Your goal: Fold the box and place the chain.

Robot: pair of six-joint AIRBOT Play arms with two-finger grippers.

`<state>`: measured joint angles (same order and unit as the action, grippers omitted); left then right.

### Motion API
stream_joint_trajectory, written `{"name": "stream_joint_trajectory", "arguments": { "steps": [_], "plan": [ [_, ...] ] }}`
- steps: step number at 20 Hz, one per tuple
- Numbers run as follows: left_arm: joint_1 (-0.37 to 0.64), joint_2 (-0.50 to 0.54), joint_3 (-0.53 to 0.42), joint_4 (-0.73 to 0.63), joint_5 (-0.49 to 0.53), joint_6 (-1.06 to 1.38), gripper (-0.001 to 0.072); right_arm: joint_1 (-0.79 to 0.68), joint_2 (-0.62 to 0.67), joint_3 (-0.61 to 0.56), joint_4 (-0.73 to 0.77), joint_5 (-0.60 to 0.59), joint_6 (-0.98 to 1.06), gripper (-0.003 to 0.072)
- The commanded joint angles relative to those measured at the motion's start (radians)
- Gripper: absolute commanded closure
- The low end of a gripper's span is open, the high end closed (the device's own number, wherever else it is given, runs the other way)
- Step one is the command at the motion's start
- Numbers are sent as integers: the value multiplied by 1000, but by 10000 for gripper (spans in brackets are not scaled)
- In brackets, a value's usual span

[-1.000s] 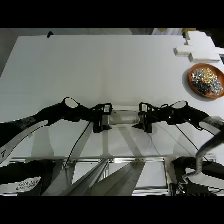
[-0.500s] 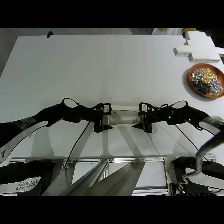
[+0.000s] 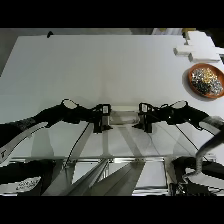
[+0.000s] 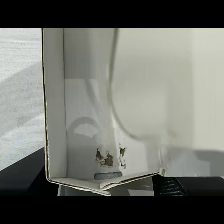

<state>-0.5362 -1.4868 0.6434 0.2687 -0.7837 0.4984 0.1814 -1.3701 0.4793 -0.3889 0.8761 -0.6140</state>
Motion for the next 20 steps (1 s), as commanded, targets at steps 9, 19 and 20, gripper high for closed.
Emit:
{"name": "stream_joint_trajectory", "arguments": {
  "steps": [9, 19, 20],
  "plan": [
    [-2, 0, -1, 8, 3, 0, 573, 0, 1, 1, 1, 0, 4, 273],
    [-2, 0, -1, 9, 3, 0, 574, 0, 1, 1, 1, 0, 4, 273],
    [-2, 0, -1, 9, 3, 0, 574, 0, 1, 1, 1, 0, 4, 273]
  ]
}}
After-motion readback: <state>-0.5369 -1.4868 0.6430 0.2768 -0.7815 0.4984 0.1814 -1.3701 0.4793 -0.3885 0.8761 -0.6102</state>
